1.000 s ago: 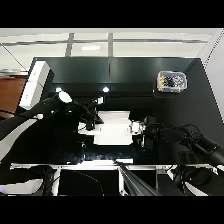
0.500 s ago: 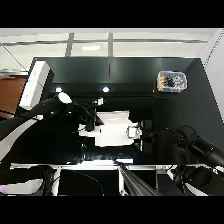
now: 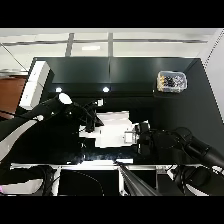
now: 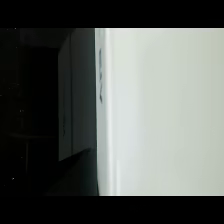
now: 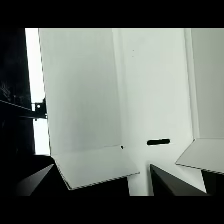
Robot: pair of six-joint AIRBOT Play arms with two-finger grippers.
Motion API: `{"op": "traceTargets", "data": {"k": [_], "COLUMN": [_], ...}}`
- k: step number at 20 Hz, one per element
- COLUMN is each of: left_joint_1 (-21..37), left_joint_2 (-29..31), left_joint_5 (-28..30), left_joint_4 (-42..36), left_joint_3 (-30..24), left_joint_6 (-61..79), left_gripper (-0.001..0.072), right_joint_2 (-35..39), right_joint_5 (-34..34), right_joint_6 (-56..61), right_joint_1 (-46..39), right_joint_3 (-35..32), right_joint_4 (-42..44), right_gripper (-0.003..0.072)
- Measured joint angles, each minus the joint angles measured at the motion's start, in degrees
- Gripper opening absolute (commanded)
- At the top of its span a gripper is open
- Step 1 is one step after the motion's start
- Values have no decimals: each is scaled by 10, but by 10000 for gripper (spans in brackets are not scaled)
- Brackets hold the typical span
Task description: Fold the box and place the chain.
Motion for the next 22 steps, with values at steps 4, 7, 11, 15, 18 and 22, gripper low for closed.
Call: {"op": "traceTargets", "data": {"k": [4,7,11,15,18,22], "left_joint_1": [0,0,0,0,0,0], "left_joint_2": [0,0,0,3,15,34], "left_joint_5": [0,0,0,0,1,4], "left_joint_4": [0,0,0,2,8,7], "left_joint_3": [0,0,0,0,0,0], "left_joint_6": [0,0,-1,-3,-4,-4], "left_gripper": [26,26,25,25,25,24], "right_joint_2": [-17,-21,-23,-19,-12,-7], "right_joint_5": [17,36,65,101,113,100], "right_joint_6": [-9,-8,20,62,111,180], "right_joint_1": [14,24,40,47,44,28], "right_joint_3": [0,0,0,12,30,55], "right_joint_4": [3,15,23,9,-25,-49], "right_gripper": [700,674,563,720,720,720]}}
